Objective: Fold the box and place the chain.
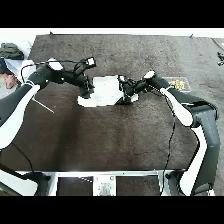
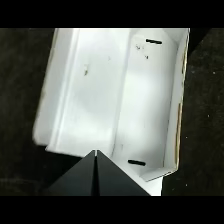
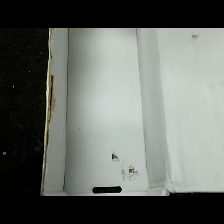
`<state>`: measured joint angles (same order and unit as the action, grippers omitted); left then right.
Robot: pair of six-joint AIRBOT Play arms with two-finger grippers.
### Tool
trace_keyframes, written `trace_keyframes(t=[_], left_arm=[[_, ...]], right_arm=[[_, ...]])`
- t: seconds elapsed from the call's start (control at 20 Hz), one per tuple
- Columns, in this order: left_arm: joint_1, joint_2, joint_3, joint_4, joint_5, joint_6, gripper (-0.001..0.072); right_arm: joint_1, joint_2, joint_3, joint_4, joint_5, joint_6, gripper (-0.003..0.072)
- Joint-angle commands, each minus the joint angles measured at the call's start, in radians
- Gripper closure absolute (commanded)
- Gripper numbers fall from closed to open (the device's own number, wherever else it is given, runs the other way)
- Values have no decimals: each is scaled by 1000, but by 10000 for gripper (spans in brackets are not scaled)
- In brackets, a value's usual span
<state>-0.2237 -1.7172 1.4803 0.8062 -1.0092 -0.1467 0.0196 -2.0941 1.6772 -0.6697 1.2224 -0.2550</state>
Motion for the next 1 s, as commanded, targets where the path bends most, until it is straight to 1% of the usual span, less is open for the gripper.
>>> trace_keyframes(t=[0.0, 0.1, 0.2, 0.25, 0.3, 0.35, 0.4, 0.55, 0.75, 0.95], left_arm=[[65, 3, 0, -68, -34, -10, 703], [80, 2, -3, -11, -50, -10, 702], [69, 2, -31, 56, -39, -3, 698], [64, 2, -52, 79, -32, -2, 676], [62, 2, -74, 79, -17, -2, 385], [62, 2, -97, 78, 10, -2, 180], [62, 2, -113, 78, 24, -1, 165], [26, 1, -141, 86, 33, 60, 165], [-30, 0, -146, 90, 108, 64, 167], [-38, -53, -148, 104, 103, 74, 167]], right_arm=[[1, 0, 0, 1, 1, 1, 264], [0, 0, 0, 1, 1, 1, 264], [0, 0, 0, 1, 1, 1, 264], [0, 0, 0, 1, 1, 1, 264], [1, 0, 0, 1, 2, 1, 264], [0, 0, 0, 1, 1, 1, 264], [0, 0, 0, 1, 1, 1, 264], [1, 0, 0, 1, 1, 1, 265], [1, 0, 0, 1, 1, 1, 264], [1, 0, 0, 1, 1, 1, 264]])
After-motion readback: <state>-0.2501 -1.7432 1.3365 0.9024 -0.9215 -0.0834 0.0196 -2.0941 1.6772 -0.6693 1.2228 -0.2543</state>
